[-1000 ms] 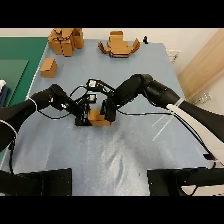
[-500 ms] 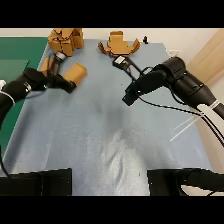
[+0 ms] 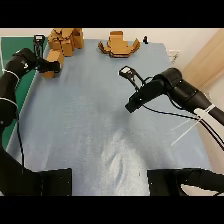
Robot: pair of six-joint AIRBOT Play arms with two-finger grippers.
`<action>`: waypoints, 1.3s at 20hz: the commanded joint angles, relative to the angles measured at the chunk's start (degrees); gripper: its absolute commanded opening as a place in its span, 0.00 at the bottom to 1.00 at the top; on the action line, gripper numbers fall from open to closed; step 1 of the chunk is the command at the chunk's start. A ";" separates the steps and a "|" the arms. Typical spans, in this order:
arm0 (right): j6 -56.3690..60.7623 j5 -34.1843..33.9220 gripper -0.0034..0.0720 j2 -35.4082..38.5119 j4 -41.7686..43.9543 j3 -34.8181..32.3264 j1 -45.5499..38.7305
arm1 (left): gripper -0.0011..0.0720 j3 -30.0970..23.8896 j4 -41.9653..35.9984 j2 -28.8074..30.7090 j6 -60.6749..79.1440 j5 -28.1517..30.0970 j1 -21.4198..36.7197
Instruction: Fold the box.
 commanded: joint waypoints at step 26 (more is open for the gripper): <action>0.57 2.58 0.05 0.04 4.59 -2.75 -0.02 | 0.04 5.42 2.99 -10.32 0.20 3.72 -0.96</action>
